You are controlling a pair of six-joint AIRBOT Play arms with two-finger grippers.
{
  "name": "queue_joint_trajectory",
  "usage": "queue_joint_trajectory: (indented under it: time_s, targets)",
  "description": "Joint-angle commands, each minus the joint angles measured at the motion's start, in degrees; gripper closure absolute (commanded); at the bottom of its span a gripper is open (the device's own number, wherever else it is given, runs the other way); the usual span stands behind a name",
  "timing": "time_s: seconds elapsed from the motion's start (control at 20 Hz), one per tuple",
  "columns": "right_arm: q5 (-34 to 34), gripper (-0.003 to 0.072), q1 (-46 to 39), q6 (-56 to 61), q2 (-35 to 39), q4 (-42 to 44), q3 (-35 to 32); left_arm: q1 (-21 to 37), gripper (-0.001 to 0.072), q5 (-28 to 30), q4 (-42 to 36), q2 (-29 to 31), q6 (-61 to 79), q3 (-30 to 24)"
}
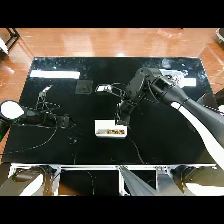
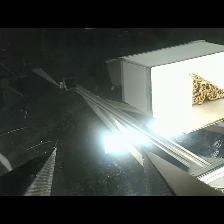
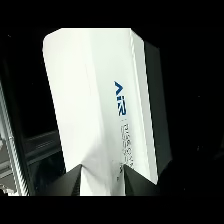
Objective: Fold the box and place the chain.
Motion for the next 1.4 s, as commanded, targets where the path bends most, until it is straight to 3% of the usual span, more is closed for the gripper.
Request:
queue_joint_trajectory:
  time_s: [0.0, 0.3, 0.55, 0.65, 1.35]
  targets:
    - [-0.15, 0.0467, 0.44, 0.02, -0.04, -0.13, -0.02, 0.07, 0.0083, 0.04, 0.02, -0.02, 0.00, -0.02]
    - [1.01, 0.0489, 3.67, 2.29, -0.04, -7.21, -0.02, 0.07, 0.0083, 0.04, 0.02, -0.02, 0.00, -0.02]
    - [2.19, 0.0491, 4.70, 2.91, -0.02, -7.65, -0.02, 0.07, 0.0083, 0.07, 0.02, -0.02, 0.00, -0.02]
    - [2.14, 0.0567, 4.96, 2.86, -0.02, -7.65, -0.02, 0.07, 0.0083, 0.07, 0.02, -0.02, 0.00, -0.02]
    - [1.73, 0.0554, 5.11, 3.78, -0.02, -7.67, -0.02, 0.04, 0.0083, -0.15, 0.02, -0.02, 0.02, -0.02]
